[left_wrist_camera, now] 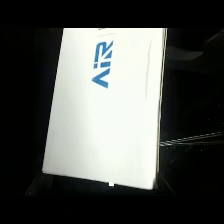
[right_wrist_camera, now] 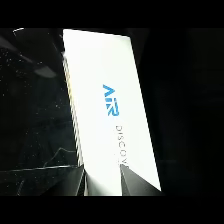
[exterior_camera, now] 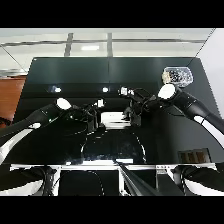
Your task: Fold the box and place the chain.
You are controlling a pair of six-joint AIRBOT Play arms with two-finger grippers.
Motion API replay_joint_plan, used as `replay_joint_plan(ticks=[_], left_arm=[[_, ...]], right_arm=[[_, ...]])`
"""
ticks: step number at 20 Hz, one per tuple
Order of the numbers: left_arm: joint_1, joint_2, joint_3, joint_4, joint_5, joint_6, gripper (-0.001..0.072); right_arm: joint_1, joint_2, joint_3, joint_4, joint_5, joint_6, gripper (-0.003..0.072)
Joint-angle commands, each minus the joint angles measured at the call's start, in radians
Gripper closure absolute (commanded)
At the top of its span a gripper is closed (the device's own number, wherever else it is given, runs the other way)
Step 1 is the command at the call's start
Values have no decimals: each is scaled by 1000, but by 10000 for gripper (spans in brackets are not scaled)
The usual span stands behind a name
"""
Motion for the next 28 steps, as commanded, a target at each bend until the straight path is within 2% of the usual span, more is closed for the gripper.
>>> replay_joint_plan(ticks=[1, 2, 3, 10, 14, 16, 18, 23, 25, 28], left_arm=[[0, 1, 1, 0, 0, -1, 246], [0, 1, 1, 0, 0, -1, 246], [0, 1, 1, 0, 0, -1, 246], [0, 1, 1, 0, 0, -1, 246], [0, 1, 1, 0, 0, -1, 246], [0, 1, 1, -2, 0, -2, 246], [0, 1, 1, -2, 0, -2, 246], [0, 1, 1, -5, 0, -2, 246], [0, 1, 1, -5, 0, -2, 246], [0, 1, 1, -5, 0, -2, 246]], right_arm=[[2, 0, -3, -5, 2, 1, 446], [2, 0, -3, -13, 2, 1, 434], [2, 0, -4, -25, 2, 2, 373], [1, 5, -21, -31, 21, 21, 368], [-27, 100, 17, -30, 88, 219, 369], [-70, 136, 16, -26, 141, 458, 373], [-101, 132, -3, 27, 196, 658, 670], [-89, 70, -97, 391, 48, 756, 671], [-68, 20, -98, 414, -3, 758, 671], [-62, -49, -98, 357, -35, 805, 671]])
